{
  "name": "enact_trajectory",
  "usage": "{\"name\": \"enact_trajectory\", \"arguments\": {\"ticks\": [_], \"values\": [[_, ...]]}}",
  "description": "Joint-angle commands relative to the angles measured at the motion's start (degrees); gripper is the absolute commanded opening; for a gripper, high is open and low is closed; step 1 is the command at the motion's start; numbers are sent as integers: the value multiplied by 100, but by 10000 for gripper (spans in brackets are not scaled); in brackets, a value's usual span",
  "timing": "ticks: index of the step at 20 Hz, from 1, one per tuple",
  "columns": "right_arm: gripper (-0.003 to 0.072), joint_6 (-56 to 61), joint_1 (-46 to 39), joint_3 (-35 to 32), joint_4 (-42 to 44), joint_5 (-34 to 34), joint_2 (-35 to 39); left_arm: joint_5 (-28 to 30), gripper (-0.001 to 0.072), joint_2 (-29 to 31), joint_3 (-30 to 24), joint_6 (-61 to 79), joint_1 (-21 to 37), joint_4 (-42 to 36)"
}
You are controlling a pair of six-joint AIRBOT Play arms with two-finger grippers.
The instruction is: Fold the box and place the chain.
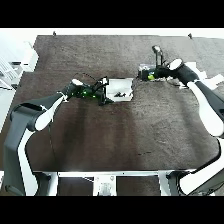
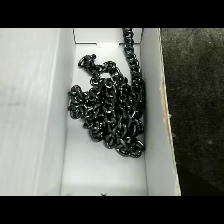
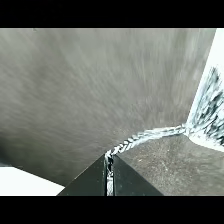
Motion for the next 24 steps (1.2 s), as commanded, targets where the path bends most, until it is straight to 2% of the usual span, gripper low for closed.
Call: {"name": "enact_trajectory", "arguments": {"ticks": [1,7,12,15,19,21,24], "values": [[7,42,-2,9,-184,-46,1073,0,328,-2,0,2,2,2],[7,50,208,7,-671,26,2673,2,328,-2,0,2,2,2],[7,675,916,2,-1906,90,3552,0,328,-2,0,2,2,2],[7,710,1390,2,-2186,13,3834,0,327,-2,0,2,2,2],[7,745,2142,11,-2260,-531,4037,0,328,-2,0,2,2,2],[7,752,2555,9,-2555,-669,4044,0,328,-2,0,2,2,2],[7,1097,2682,9,-2721,-704,3978,-4,328,-2,0,2,2,2]]}}
